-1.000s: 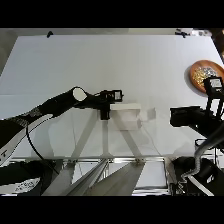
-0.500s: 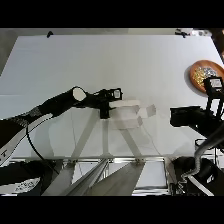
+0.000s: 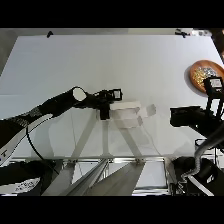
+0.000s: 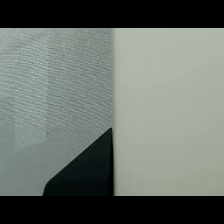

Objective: Fold the box and place the chain.

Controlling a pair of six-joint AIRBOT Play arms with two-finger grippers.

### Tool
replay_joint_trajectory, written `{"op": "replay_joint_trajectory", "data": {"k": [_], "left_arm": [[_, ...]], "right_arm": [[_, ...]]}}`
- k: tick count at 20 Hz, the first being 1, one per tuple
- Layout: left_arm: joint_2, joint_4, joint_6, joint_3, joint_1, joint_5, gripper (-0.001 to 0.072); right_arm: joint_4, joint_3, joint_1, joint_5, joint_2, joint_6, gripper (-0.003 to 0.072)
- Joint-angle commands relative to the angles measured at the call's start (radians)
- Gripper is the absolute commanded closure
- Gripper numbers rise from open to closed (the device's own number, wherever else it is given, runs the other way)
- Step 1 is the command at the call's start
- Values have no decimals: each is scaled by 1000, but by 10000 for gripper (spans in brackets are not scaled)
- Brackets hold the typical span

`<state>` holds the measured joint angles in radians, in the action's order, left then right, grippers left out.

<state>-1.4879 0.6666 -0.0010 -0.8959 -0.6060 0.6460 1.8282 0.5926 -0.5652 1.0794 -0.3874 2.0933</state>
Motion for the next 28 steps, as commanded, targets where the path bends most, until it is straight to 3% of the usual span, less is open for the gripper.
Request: {"op": "replay_joint_trajectory", "data": {"k": [1, 7, 28], "left_arm": [[0, 2, 0, -1, 0, 2, 703], [0, 5, 54, -1, 0, 82, 704], [1, 4, 53, -1, 0, 74, 697]], "right_arm": [[0, 0, 0, 0, 0, 0, 365], [0, 0, 0, 0, 0, 0, 365], [-1, 0, 0, 0, 0, -1, 367]]}}
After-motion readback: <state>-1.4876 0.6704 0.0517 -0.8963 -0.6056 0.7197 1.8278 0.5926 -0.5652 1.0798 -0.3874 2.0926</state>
